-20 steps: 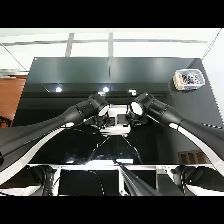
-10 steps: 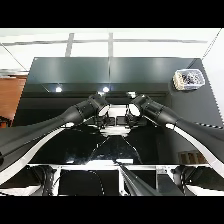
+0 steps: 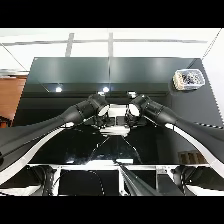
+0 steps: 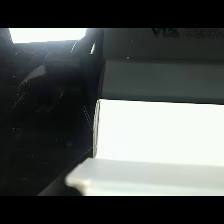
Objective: Fold the box and place the chain.
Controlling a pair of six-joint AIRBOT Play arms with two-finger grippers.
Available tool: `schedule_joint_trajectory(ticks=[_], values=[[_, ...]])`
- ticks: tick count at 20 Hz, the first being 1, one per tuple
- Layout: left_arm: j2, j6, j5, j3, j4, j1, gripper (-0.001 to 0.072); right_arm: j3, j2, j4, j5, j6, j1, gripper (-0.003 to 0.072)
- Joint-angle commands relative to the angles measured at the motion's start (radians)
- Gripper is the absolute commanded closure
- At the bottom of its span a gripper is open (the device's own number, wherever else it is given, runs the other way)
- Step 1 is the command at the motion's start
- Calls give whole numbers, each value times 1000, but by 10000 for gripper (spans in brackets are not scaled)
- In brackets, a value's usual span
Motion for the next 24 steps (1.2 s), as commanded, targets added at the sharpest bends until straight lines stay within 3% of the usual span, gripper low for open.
schedule_joint_trajectory(ticks=[1, 3, 4, 5, 9, 13, 15, 18, 19, 21, 22, 23, 24], values=[[0, -1, 1, 0, 0, 0, 681, 1, 1, 4, -3, -4, 1, 670], [0, -1, 1, 0, 0, 0, 680, 1, 2, 0, 0, -5, 0, 634], [0, -1, 0, 0, 0, 0, 681, 1, 8, -6, 4, -5, 0, 415], [0, -1, 0, 0, 0, 0, 681, 1, 16, -10, 9, -11, 0, 316], [0, -1, 1, 0, 0, 0, 680, 10, 104, -10, 95, -118, -25, 308], [0, -1, 1, 0, -1, 0, 681, 50, 296, -35, 169, -222, -55, 308], [0, -1, 1, 0, -1, 0, 680, 56, 410, -172, 181, -229, -92, 309], [0, -1, 1, 0, 0, 0, 681, 56, 494, -549, 192, -227, -183, 309], [0, -1, 0, 0, -1, 0, 681, 51, 492, -628, 162, -227, -238, 309], [0, -1, 0, 0, 0, 0, 680, 2, 491, -650, -14, -225, -380, 306], [0, -1, 2, 0, -1, 0, 681, -43, 484, -630, -141, -216, -468, 48], [0, -1, 2, 0, 0, 0, 680, -79, 461, -578, -250, -210, -556, -29], [0, -1, 2, 0, 0, 0, 681, -83, 417, -448, -329, -211, -639, -29]])
